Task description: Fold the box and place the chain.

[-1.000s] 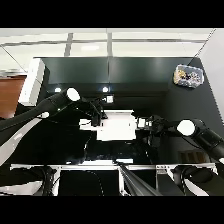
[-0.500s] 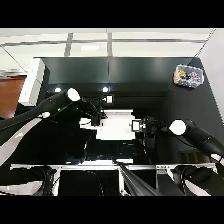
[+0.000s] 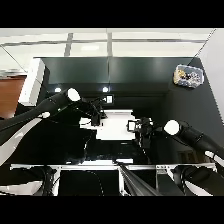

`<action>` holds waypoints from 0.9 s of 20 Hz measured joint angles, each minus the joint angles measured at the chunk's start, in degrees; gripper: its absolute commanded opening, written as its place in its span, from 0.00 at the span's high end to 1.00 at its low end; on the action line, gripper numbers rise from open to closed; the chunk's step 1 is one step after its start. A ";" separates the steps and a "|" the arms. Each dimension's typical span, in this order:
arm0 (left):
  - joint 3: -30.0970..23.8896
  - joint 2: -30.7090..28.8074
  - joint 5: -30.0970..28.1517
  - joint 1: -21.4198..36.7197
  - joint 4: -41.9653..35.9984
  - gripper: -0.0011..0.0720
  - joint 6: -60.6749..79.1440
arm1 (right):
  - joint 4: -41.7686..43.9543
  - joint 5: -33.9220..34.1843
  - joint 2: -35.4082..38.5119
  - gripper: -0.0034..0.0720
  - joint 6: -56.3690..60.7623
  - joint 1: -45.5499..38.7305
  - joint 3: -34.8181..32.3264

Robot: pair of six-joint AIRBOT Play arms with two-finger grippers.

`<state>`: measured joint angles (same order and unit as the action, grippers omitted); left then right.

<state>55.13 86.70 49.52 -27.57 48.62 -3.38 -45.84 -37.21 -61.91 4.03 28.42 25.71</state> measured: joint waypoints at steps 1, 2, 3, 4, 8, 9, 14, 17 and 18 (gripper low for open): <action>0.02 0.00 0.00 0.00 0.00 0.95 0.00 | 0.33 0.17 -0.17 0.02 -0.15 0.07 0.00; 0.00 0.00 -0.02 0.00 0.00 0.95 0.00 | 0.48 0.48 -0.33 0.02 -0.20 0.13 -0.02; 0.00 0.00 -0.02 0.00 0.00 0.95 0.00 | 0.70 0.72 -0.37 0.02 -0.26 0.17 0.00; 0.00 0.00 -0.02 0.00 0.00 0.95 0.00 | 1.09 1.01 -0.39 0.02 -0.42 0.20 -0.02; 0.00 0.00 -0.07 0.00 0.00 0.95 0.02 | 2.86 3.52 0.44 0.02 -0.52 0.24 0.20; 0.00 0.00 -0.04 0.00 0.00 0.95 0.02 | 3.02 3.98 0.81 0.02 -0.55 0.20 0.39; 0.00 0.00 -0.09 0.02 0.02 0.95 0.04 | 2.99 4.55 2.03 0.02 -0.57 0.13 2.82; 0.00 0.00 0.04 0.02 0.02 0.95 0.00 | 2.86 4.48 2.19 0.02 -0.44 0.07 4.26; 0.00 0.00 0.02 0.02 0.02 0.95 0.00 | 2.75 4.46 2.23 0.02 -0.42 -0.15 4.61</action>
